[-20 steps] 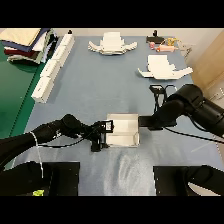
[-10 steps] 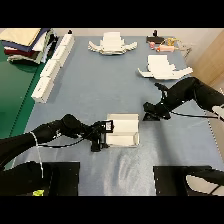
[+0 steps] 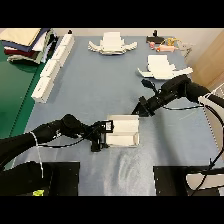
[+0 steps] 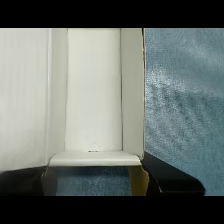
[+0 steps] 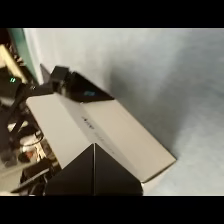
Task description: Fold the box.
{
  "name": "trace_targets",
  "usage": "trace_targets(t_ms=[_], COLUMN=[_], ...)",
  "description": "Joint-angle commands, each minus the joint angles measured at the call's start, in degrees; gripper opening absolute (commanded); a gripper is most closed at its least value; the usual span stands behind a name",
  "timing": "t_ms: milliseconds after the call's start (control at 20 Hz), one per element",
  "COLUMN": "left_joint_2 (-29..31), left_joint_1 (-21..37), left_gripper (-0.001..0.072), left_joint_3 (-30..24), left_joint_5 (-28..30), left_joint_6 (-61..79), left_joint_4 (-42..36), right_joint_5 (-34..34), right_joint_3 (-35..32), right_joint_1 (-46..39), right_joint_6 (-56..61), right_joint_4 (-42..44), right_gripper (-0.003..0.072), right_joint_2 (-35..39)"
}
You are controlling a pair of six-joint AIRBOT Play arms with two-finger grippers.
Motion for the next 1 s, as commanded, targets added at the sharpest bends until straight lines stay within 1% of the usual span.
trace_targets(t_ms=[0,50,150,400,750,850,950], left_joint_2=[0.0,0.0,0.0,0.0,0.0,0.0,0.0], left_joint_1=[0.0,0.0,0.0,0.0,0.0,0.0,0.0], left_gripper=[0.0525,0.0525,0.0525,0.0525,0.0525,0.0525,0.0525], left_joint_3=[0.0,0.0,0.0,0.0,0.0,0.0,0.0], left_joint_5=[0.0,0.0,0.0,0.0,0.0,0.0,0.0], left_joint_6=[0.0,0.0,0.0,0.0,0.0,0.0,0.0], left_joint_4=[0.0,0.0,0.0,0.0,0.0,0.0,0.0], right_joint_5=[-4.2,-3.6,-0.1,15.2,37.5,41.2,43.4], right_joint_3=[0.8,0.4,-1.0,-8.2,-22.8,-25.3,-26.9], right_joint_1=[3.7,5.3,8.3,13.8,22.9,26.0,28.9], right_joint_6=[-6.6,-8.7,-10.9,-12.5,-14.9,-14.8,-14.8], right_joint_4=[0.4,0.0,-1.1,-9.5,-16.2,-18.9,-21.8], right_gripper=[0.0003,0.0003,0.0003,0.0003,0.0003,0.0003,0.0004], right_joint_2=[1.2,2.5,6.0,16.6,33.7,36.4,38.2])
